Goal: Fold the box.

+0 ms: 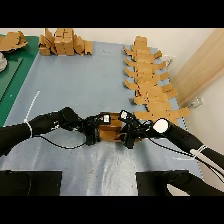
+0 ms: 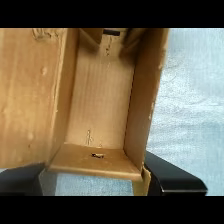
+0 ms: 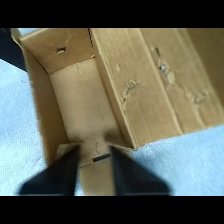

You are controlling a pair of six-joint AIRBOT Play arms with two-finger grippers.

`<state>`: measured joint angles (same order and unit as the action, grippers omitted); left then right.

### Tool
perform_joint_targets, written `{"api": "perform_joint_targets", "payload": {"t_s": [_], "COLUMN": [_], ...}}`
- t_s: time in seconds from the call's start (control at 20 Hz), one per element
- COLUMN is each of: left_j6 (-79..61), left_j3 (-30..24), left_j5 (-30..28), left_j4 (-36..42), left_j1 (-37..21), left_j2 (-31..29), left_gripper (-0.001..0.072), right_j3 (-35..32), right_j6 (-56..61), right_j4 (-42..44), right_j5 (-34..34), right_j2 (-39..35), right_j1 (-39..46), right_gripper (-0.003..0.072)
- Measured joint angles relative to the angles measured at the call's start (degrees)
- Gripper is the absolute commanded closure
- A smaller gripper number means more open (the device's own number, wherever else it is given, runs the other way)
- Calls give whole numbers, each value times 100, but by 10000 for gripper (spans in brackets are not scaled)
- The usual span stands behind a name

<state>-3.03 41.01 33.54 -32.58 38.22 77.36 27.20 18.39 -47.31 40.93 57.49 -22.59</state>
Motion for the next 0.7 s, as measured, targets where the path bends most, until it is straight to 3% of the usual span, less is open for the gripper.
{"api": "perform_joint_targets", "payload": {"t_s": [0.3, 0.4, 0.5, 0.7], "left_j6": [0, 0, 0, 7], "left_j3": [0, 0, 4, 4], "left_j5": [2, 2, 7, -4], "left_j4": [0, 2, 22, 22], "left_j1": [-2, -2, 0, 0], "left_j2": [0, 0, 0, 0], "left_gripper": [105, 105, 106, 106], "right_j3": [0, 0, 0, 0], "right_j6": [-39, -44, 7, 1117], "right_j4": [98, 101, -20, -955], "right_j5": [4, 11, 26, 57], "right_j2": [59, 59, 44, -216], "right_j1": [0, 0, -2, -4], "right_gripper": [337, 548, 652, 681]}}
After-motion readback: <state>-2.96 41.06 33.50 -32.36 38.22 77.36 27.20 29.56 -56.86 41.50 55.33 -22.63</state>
